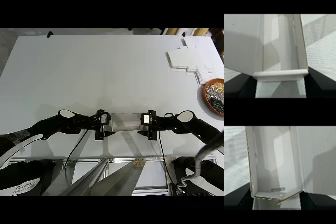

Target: Fold the box and place the chain.

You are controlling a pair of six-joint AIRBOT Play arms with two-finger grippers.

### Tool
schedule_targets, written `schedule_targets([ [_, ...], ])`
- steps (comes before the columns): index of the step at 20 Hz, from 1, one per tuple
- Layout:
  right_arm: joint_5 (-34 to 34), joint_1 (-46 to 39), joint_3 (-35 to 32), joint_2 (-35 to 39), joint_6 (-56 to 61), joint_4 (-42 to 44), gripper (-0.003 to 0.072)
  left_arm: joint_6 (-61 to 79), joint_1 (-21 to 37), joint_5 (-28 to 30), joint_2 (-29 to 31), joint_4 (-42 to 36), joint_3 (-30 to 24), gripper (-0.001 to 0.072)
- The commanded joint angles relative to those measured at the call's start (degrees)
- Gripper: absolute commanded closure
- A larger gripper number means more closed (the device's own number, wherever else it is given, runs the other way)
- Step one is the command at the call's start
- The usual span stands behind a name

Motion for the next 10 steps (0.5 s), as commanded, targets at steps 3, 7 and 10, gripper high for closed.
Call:
schedule_targets([
  [3, 0.0, 0.0, 0.0, 0.0, 0.0, 0.0, 0.0325, 0.0, 0.0, 0.0, 0.0, 0.0, 0.0, 0.0460],
  [7, 0.5, 0.0, 0.0, 0.0, 0.0, 0.0, 0.0325, 0.0, 0.0, 0.0, 0.0, 0.0, 0.0, 0.0460],
  [10, 0.6, 0.0, 0.0, 0.0, 0.0, -0.7, 0.0314, 0.0, 0.0, 0.0, 0.0, 0.0, 0.0, 0.0460],
])
